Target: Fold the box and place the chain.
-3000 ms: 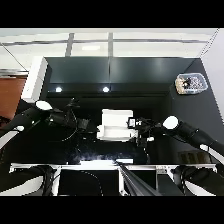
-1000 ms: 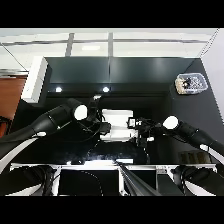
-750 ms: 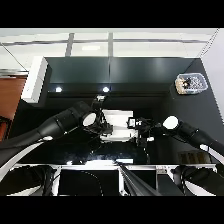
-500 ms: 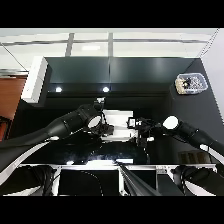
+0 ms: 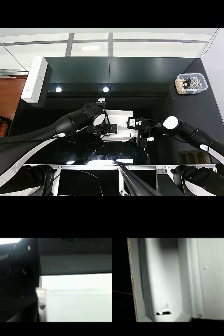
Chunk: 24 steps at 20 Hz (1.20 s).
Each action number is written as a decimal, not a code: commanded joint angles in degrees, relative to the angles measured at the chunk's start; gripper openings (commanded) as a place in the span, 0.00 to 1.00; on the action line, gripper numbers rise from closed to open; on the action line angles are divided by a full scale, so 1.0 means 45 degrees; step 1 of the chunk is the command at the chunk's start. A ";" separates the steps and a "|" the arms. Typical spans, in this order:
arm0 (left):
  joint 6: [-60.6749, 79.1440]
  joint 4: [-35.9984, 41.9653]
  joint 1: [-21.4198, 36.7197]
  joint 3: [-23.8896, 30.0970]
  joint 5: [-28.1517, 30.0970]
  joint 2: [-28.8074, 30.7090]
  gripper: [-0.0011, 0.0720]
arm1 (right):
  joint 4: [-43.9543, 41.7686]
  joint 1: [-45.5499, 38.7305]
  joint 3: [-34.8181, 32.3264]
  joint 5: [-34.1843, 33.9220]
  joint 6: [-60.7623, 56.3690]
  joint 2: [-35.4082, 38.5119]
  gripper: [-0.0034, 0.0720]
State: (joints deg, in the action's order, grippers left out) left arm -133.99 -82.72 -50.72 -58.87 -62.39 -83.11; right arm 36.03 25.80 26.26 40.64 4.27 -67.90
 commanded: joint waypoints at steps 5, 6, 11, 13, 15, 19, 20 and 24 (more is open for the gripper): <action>-0.0185 -0.0316 -0.0005 -0.0068 -0.0495 -0.0219 0.38 | -0.0005 0.0005 -0.0005 0.0000 0.0000 0.0000 0.22; -0.0185 -0.0316 -0.0005 -0.0068 -0.0500 -0.0267 0.38 | -0.0005 0.0005 -0.0005 0.0000 0.0000 0.0000 0.22; -0.0199 -0.0277 -0.0005 -0.0073 -0.0466 -0.0325 0.36 | -0.0005 0.0005 -0.0005 0.0000 0.0000 0.0000 0.22; -0.0189 -0.0107 -0.0005 -0.0073 -0.0364 -0.0403 0.09 | -0.0005 0.0005 -0.0005 0.0000 0.0000 0.0000 0.22; -0.0180 0.0136 -0.0005 -0.0073 -0.0233 -0.0423 0.05 | -0.0005 0.0005 -0.0005 0.0000 0.0000 0.0000 0.22; -0.0180 0.0155 0.0000 -0.0097 -0.0209 -0.0423 0.23 | -0.0005 0.0005 -0.0005 0.0000 0.0000 0.0000 0.22; -0.0185 0.0146 0.0015 -0.0141 -0.0214 -0.0418 0.54 | -0.0005 0.0005 -0.0005 0.0000 0.0000 0.0000 0.22; -0.0209 0.0063 0.0049 -0.0306 -0.0243 -0.0423 0.68 | -0.0005 0.0005 -0.0005 0.0000 0.0000 0.0000 0.22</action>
